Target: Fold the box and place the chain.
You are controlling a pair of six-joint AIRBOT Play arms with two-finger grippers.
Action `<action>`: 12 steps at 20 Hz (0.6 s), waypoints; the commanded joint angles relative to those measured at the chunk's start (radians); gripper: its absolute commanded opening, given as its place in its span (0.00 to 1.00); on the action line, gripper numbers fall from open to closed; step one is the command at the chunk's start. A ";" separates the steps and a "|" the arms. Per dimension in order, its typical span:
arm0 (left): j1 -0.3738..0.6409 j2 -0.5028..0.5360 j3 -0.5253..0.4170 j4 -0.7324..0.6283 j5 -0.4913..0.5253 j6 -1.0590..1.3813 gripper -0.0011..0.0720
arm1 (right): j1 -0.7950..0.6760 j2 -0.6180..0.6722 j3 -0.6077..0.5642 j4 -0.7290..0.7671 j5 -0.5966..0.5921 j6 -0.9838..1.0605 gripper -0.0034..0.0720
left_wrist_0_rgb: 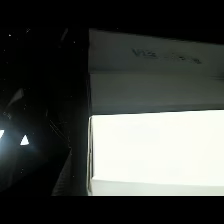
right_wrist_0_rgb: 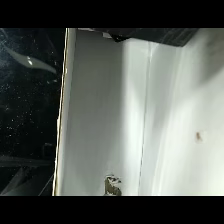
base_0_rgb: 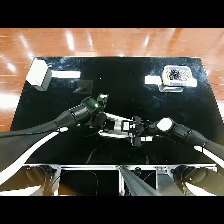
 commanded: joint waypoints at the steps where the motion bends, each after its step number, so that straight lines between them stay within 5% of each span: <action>1: 0.001 -0.003 -0.001 -0.001 -0.002 0.002 0.62 | 0.001 0.000 0.000 0.000 0.000 0.000 0.80; 3: 0.001 -0.003 -0.001 -0.001 -0.002 0.002 0.61 | 0.001 0.000 0.000 0.000 0.000 0.000 0.80; 7: 0.001 -0.003 -0.001 -0.042 -0.003 0.053 0.29 | 0.001 0.000 0.000 0.000 0.000 0.000 0.80; 12: 0.000 -0.003 0.000 -0.053 -0.003 0.058 0.12 | 0.001 0.000 0.000 0.000 0.000 0.000 0.80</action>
